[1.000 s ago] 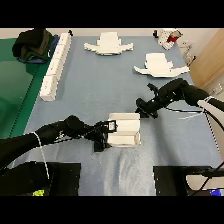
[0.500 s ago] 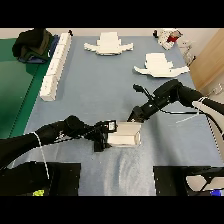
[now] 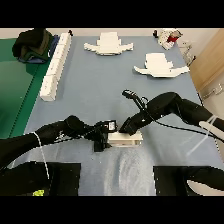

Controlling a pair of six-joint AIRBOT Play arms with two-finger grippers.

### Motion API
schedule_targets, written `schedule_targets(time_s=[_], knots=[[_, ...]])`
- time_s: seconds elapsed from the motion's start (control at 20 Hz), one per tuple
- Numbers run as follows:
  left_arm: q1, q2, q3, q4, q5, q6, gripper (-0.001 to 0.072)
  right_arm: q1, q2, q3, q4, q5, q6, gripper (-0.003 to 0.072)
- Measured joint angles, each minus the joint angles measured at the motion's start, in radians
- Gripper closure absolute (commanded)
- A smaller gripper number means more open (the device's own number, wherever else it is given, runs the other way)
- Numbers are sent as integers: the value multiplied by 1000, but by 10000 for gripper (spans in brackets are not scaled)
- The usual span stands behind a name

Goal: Fold the box.

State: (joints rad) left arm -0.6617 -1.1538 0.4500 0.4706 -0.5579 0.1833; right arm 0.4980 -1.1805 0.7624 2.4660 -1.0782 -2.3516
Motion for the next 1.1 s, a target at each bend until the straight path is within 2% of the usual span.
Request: schedule_targets(time_s=[0.3,0.45,0.5,0.6,0.7,0.8,0.9,1.1], knots=[[0,0,0,0,0,0,329,171,210,-174,-110,317,-21,679],[0,0,0,0,0,0,329,224,283,-230,-169,408,-22,669],[0,0,0,0,0,0,329,234,296,-240,-189,425,-23,607],[0,0,0,0,0,0,329,249,314,-252,-223,446,-24,317],[0,0,0,0,0,0,329,256,325,-253,-245,442,-43,230],[0,0,0,0,0,0,329,261,335,-246,-263,412,-72,215],[0,0,0,0,0,0,329,262,343,-237,-296,381,-93,44],[0,0,0,0,0,0,329,277,349,-229,-381,345,-134,36]])
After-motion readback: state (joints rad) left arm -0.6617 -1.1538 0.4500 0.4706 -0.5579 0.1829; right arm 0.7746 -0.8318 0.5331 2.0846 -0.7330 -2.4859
